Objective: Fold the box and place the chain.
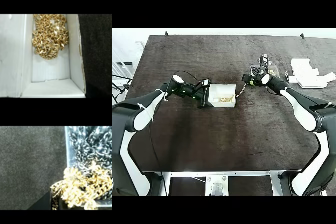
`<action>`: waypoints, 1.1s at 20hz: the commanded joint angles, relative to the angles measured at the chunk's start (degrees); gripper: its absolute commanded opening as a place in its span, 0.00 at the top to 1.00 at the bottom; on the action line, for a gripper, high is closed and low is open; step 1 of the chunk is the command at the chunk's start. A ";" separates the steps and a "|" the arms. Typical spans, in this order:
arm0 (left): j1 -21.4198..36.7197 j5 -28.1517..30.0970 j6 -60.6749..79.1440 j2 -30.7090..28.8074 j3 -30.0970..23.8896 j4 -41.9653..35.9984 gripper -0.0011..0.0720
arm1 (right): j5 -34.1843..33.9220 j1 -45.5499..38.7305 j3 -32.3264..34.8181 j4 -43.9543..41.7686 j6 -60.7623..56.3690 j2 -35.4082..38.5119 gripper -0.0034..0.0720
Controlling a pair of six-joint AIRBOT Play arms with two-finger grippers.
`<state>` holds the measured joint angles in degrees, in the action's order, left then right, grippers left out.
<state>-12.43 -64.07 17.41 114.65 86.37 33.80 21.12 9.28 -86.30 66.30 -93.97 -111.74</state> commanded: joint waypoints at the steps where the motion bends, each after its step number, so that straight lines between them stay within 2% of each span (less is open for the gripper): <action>1: -0.02 0.02 0.00 0.00 0.00 0.02 0.51 | 1.62 0.66 -0.46 2.36 0.44 2.40 0.95; 11: -0.02 0.00 0.00 -0.02 0.00 0.02 0.51 | 21.90 6.47 -0.28 16.46 1.60 25.14 0.95; 16: -0.02 0.00 0.00 -0.02 0.00 0.02 0.51 | 26.64 9.33 -0.26 19.91 1.60 33.03 0.95; 22: -0.02 0.00 0.00 -0.02 0.00 0.02 0.51 | 30.49 11.43 0.37 19.96 1.62 38.14 0.95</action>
